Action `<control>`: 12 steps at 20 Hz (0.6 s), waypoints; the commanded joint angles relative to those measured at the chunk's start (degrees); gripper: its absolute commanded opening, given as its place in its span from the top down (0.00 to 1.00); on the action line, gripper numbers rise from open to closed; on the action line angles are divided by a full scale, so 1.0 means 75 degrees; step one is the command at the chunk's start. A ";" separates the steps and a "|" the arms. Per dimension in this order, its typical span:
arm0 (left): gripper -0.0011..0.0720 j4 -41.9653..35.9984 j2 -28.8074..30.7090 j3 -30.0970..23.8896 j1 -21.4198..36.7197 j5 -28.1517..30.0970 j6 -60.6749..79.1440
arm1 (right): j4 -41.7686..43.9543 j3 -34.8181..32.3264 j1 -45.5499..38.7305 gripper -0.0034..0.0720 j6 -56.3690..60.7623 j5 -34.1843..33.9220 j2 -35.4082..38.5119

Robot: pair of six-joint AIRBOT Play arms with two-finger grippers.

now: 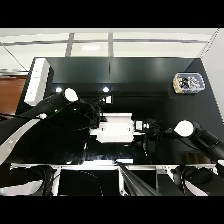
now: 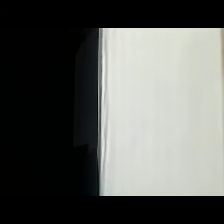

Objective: Fold the box and place the chain.

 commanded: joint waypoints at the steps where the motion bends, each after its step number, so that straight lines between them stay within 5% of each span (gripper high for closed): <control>1: 0.95 0.0009 -0.0006 -0.0003 -0.0003 0.0000 -0.0003 | 0.0166 -0.0012 0.0542 0.13 -0.0026 -0.0635 -0.0128; 8: 0.95 0.0006 -0.0006 -0.0003 -0.0003 0.0000 -0.0003 | 0.0271 -0.0012 0.1262 0.13 -0.0041 -0.1259 -0.0504; 12: 0.95 0.0009 -0.0006 -0.0003 -0.0003 -0.0003 -0.0003 | 0.0259 0.0020 0.1224 0.13 0.0050 -0.2416 -0.0522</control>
